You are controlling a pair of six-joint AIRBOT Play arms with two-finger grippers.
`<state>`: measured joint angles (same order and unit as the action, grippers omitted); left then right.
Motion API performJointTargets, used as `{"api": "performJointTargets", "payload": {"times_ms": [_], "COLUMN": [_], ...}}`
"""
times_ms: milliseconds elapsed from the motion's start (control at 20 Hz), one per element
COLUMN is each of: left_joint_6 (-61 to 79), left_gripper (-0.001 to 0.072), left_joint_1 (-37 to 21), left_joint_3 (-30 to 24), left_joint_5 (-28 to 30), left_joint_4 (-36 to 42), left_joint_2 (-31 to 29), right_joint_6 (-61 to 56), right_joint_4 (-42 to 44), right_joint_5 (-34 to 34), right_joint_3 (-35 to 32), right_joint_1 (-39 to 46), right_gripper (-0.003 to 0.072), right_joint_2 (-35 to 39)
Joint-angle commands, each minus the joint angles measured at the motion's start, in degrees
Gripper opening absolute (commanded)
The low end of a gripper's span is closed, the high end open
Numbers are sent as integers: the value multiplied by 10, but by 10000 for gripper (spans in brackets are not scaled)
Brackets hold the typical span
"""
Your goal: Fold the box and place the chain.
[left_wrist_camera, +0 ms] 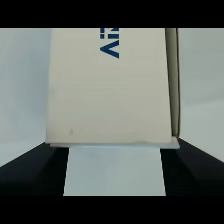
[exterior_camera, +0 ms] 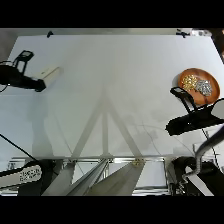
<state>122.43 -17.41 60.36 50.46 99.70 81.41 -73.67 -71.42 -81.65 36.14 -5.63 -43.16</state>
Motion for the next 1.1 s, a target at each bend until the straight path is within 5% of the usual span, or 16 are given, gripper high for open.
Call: {"api": "performJointTargets", "payload": {"times_ms": [0,50,400,500,1050], "left_joint_6": [-31,-32,-44,-45,-94], "left_gripper": [526,576,581,710,707], "left_joint_1": [-86,-93,-94,-94,-95], "left_joint_3": [0,0,-1,-1,-1], "left_joint_5": [45,51,80,90,113], "left_joint_4": [-16,-17,-33,-36,-95], "left_joint_2": [0,1,29,38,-16], "right_joint_6": [0,0,0,0,0], "right_joint_4": [0,0,1,1,1], "right_joint_5": [1,1,-2,-5,-16], "right_joint_3": [0,0,0,0,0], "right_joint_1": [0,0,0,0,0], "right_gripper": [12,12,12,12,13], "right_joint_2": [0,0,0,0,0]}}
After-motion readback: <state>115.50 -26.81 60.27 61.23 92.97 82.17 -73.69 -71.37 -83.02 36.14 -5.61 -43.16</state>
